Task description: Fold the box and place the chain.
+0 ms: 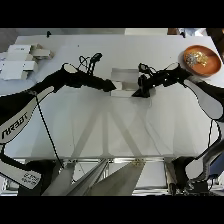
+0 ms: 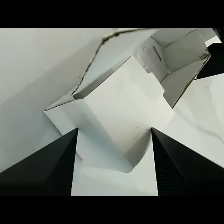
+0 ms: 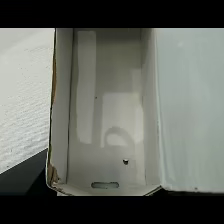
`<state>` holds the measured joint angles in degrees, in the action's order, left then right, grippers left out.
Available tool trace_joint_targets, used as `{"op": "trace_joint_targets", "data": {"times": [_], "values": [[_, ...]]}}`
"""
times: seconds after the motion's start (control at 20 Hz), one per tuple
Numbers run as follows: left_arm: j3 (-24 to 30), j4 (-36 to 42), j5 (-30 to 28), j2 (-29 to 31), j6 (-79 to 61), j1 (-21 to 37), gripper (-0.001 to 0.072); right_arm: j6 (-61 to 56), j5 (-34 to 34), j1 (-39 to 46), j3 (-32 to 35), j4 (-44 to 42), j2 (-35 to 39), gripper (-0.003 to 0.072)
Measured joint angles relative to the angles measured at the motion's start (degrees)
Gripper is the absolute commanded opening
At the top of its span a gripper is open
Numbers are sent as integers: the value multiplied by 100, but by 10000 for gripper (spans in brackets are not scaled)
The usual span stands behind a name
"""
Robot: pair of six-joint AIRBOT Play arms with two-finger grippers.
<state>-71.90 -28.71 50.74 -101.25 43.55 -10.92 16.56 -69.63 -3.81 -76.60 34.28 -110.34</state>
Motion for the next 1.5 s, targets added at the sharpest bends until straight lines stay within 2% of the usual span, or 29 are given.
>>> {"op": "trace_joint_targets", "data": {"times": [0.45,0.5,0.65,0.75,0.8,1.0,1.05,1.5], "values": [[-4,-970,-352,103,407,-205,452,4,-17,-2,0,-2,0,496],[0,-1027,-369,103,459,-216,429,-4,-15,-4,0,-7,0,496],[0,-1078,-634,114,669,-254,427,-4,-15,-4,0,-9,0,496],[-2,-1095,-719,122,732,-264,402,-4,-13,-4,0,-9,0,496],[-2,-1108,-739,140,750,-267,340,-4,-13,-4,0,-7,0,496],[-7,-1403,-765,245,922,-297,362,-4,-9,-4,0,-2,0,496],[-11,-1530,-743,262,1056,-302,402,-2,-7,-4,0,-2,0,496],[-210,-2002,-546,304,2166,-525,400,0,-9,-4,0,2,0,496]]}}
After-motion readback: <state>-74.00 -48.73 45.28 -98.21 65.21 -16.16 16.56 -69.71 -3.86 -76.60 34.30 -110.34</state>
